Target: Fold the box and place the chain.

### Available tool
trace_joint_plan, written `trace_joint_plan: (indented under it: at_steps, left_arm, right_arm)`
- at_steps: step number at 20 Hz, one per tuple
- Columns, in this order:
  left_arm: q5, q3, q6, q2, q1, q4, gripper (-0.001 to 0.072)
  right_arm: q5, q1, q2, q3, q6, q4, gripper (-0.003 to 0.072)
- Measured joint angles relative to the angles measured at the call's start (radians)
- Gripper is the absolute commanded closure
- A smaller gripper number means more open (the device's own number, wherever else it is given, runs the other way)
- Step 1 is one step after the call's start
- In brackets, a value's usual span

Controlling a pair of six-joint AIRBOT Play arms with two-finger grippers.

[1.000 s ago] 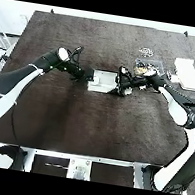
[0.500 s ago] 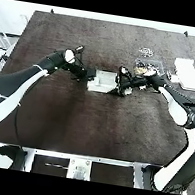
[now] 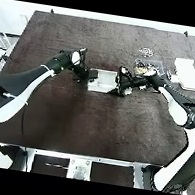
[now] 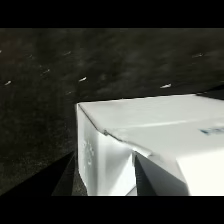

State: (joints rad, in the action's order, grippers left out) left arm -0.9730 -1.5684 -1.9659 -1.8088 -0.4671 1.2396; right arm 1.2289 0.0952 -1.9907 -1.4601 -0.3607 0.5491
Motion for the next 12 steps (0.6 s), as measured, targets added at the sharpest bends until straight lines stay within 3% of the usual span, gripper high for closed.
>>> trace_joint_plan:
  at_steps: [8, 12]
  left_arm:
    - [-0.103, -0.11, -0.065, -0.032, -0.02, 0.107, 0.0275]
    - [-0.206, -0.193, -0.088, -0.084, -0.028, 0.125, 0.0275]
  right_arm:
    - [0.0, 0.0, 0.0, 0.0, 0.0, 0.002, 0.0118]
    - [-0.001, 0.0, 0.0, 0.0, 0.0, 0.002, 0.0118]
